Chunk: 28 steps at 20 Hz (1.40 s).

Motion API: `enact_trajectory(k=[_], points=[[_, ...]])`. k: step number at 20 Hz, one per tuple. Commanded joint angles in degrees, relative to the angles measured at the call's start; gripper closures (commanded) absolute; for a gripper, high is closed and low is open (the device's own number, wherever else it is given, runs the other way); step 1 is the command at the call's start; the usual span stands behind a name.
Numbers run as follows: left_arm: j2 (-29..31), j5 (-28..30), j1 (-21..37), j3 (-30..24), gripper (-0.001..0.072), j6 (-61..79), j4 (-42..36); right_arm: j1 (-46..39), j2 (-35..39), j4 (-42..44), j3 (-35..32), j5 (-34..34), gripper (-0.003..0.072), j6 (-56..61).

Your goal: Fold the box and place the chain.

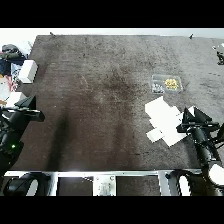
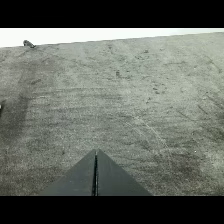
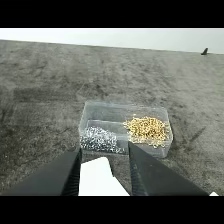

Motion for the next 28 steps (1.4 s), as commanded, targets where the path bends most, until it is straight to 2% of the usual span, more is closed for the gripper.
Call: enact_trajectory(k=[1,5,6,7,11,13,16,19,22,24,28], points=[[0.04,0.02,0.00,-0.04,0.0698,0.02,0.02,0.04,-0.02,-1.01,0.04,0.85,0.0359,0.04],[0.04,0.02,0.00,-0.04,0.0697,0.02,0.02,0.04,-0.02,-0.74,0.20,0.85,0.0358,0.17],[0.04,0.02,0.00,-0.04,0.0698,0.02,0.02,0.04,-0.04,0.13,0.92,0.87,0.0259,0.28],[0.04,0.02,0.00,-0.04,0.0698,0.02,0.02,0.04,-0.04,1.03,2.03,0.92,0.0192,0.28],[0.04,0.02,0.02,-0.04,0.0698,0.02,0.02,0.02,-2.16,-0.37,8.94,1.07,0.0212,0.26],[0.04,0.02,0.00,-0.04,0.0697,0.02,0.02,0.02,-8.07,-0.35,14.36,1.97,0.0212,0.28],[0.04,0.02,0.00,-0.04,0.0697,0.02,0.02,-0.11,-22.97,-0.44,24.26,5.81,0.0211,3.21],[0.04,0.02,0.00,-0.04,0.0698,0.02,0.02,-1.09,-40.06,-5.35,34.58,13.94,0.0211,7.98],[0.04,0.02,0.00,-0.04,0.0697,0.02,0.02,-6.08,-54.84,-10.58,45.03,28.59,0.0211,13.79],[0.04,0.02,0.00,-0.04,0.0697,0.02,0.02,-11.10,-62.03,-14.78,51.56,38.01,0.0211,16.24],[0.04,0.02,0.00,-0.04,0.0697,0.02,0.02,-24.33,-71.65,-24.92,63.60,53.33,0.0209,21.33]])
